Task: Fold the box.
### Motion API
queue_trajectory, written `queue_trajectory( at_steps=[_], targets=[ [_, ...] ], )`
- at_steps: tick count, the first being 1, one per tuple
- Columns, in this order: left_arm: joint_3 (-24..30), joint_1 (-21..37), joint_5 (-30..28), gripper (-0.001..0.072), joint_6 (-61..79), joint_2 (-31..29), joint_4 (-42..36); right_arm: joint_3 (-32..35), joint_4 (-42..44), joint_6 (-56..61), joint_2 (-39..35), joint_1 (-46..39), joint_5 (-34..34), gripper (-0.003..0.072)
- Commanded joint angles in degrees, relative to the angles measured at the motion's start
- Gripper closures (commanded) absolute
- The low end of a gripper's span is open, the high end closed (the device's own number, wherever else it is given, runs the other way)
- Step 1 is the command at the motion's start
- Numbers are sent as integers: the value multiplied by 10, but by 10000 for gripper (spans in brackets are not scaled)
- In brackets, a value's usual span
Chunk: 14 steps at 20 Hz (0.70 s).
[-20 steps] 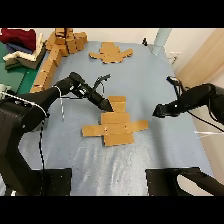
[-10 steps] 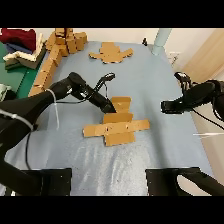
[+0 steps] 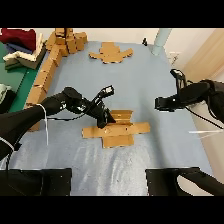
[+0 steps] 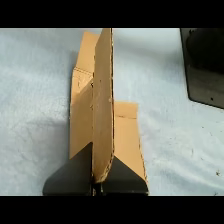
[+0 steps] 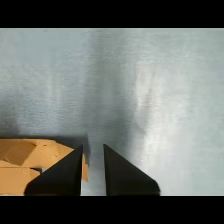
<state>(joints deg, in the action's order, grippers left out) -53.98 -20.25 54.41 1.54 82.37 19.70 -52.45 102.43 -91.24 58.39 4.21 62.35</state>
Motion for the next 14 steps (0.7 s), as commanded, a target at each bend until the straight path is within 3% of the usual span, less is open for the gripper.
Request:
queue_trajectory(
  at_steps=[1,10,12,14],
  targets=[
    [9,-8,-7,699,61,5,-33,0,8,7,31,20,-11,484],
    [9,-8,-3,698,66,49,-32,-1,13,33,52,41,-45,485],
    [8,-6,-2,698,66,49,-32,-1,13,32,52,41,-44,533],
    [8,0,5,698,66,47,-37,-1,13,32,52,40,-43,533]
  ],
)
